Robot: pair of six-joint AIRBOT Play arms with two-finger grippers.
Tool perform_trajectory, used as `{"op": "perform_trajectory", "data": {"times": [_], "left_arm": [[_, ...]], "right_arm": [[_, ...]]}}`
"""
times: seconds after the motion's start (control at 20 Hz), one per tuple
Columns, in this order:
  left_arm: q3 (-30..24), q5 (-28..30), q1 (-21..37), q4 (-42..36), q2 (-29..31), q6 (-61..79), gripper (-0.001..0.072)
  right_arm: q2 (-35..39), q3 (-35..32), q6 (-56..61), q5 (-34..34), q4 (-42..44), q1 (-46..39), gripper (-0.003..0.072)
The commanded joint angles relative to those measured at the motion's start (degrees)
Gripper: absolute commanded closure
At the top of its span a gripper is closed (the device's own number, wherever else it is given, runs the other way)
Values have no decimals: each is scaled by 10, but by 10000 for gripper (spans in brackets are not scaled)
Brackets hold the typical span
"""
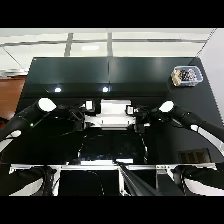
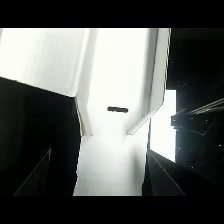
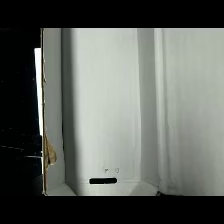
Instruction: Fold the box and place the chain.
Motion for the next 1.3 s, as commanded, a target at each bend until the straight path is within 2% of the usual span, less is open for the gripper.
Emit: {"op": "perform_trajectory", "data": {"times": [0.0, 0.1, 0.2, 0.3, 0.45, 0.5, 0.55, 0.75, 1.25], "left_arm": [[-1, 16, -12, 2, -27, 23, 23], [-1, 14, -12, -37, -32, 23, 32], [-1, 14, -12, -82, -39, 30, 113], [1, 9, -12, -101, -47, 37, 132], [8, -25, -12, -108, -60, 40, 389], [8, -27, -12, -118, -62, 48, 457], [8, -26, -12, -128, -63, 52, 483], [8, -24, -16, -179, -63, 65, 483], [10, 16, -48, -183, -91, 66, 483]], "right_arm": [[0, 0, 0, 0, 0, 0, 256], [0, 0, 0, 0, 0, 0, 256], [0, 0, 0, 0, 0, 0, 256], [0, 0, 0, 0, 0, 0, 256], [0, 0, 0, 0, 0, 0, 256], [0, 0, 0, 0, 0, 0, 256], [0, 0, 0, 0, 0, 0, 256], [0, 0, 0, 0, 0, 0, 256], [0, 0, 0, 0, 0, 0, 256]]}}
